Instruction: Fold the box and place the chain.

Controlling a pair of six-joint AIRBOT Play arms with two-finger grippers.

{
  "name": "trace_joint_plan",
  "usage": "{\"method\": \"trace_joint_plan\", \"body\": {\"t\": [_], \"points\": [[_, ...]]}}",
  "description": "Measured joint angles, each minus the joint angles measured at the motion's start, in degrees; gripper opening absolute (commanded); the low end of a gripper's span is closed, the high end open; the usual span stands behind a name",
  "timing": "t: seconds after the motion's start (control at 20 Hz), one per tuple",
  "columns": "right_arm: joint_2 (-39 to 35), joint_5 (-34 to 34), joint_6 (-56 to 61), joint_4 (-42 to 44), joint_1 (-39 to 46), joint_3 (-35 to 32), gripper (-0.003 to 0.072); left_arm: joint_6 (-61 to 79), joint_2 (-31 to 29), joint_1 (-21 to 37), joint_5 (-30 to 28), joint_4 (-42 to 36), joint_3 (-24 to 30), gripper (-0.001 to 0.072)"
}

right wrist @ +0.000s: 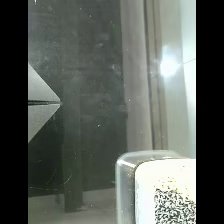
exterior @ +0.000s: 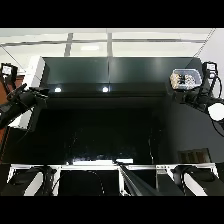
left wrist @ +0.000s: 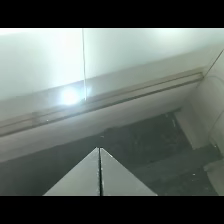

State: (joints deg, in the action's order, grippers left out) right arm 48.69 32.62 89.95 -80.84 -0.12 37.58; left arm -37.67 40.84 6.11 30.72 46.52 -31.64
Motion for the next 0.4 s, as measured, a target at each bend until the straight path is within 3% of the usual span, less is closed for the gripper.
{"method": "trace_joint_plan", "body": {"t": [0.4], "points": [[0.0, -0.3, 0.4, 0.0, 0.1, -0.2, 0.0011, 0.0, -0.3, -0.1, -0.6, 0.3, 0.3, 0.0026]]}}
